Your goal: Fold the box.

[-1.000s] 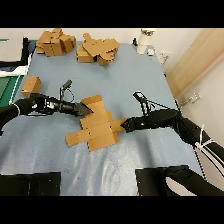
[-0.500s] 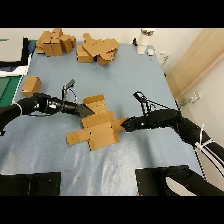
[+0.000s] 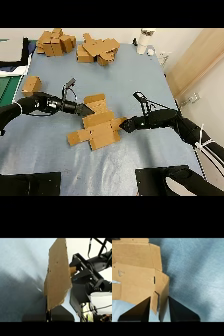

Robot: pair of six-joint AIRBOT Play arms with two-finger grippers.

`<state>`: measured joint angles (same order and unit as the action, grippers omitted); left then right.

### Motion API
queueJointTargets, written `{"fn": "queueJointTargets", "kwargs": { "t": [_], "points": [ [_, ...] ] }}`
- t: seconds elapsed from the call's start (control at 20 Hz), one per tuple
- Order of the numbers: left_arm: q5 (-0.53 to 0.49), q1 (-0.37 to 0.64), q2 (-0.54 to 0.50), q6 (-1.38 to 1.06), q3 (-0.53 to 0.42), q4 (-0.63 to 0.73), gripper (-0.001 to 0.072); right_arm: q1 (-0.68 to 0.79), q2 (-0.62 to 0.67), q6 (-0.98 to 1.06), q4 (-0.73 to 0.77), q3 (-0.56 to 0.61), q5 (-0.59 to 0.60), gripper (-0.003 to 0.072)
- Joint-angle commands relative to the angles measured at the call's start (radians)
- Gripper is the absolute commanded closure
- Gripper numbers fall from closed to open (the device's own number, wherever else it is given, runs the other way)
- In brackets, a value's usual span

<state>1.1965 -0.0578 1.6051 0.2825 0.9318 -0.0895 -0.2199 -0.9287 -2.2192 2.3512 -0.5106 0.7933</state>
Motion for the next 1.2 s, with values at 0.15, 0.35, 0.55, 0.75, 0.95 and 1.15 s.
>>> {"fn": "queueJointTargets", "kwargs": {
  "t": [0.15,0.35,0.55,0.75,0.95,1.15],
  "points": [
    [0.038,-0.010,-0.003,-0.089,0.034,-0.008,0.0700,0.002,0.000,0.052,-0.006,-0.024,-0.045,0.0305],
    [0.026,-0.055,-0.011,-0.165,0.034,-0.024,0.0701,0.002,0.000,0.075,-0.007,-0.078,-0.063,0.0314],
    [-0.006,-0.087,-0.023,-0.225,0.034,-0.048,0.0701,0.040,0.000,0.143,-0.045,-0.136,-0.078,0.0313],
    [-0.031,-0.085,-0.024,-0.248,0.034,-0.075,0.0701,0.097,-0.001,0.213,-0.108,-0.154,-0.058,0.0313],
    [-0.029,-0.086,-0.024,-0.270,0.034,-0.076,0.0701,0.102,-0.002,0.218,-0.135,-0.154,0.001,0.0313],
    [-0.026,-0.086,-0.034,-0.303,0.034,-0.076,0.0702,0.102,-0.001,0.226,-0.149,-0.154,-0.035,0.0314]
  ]
}}
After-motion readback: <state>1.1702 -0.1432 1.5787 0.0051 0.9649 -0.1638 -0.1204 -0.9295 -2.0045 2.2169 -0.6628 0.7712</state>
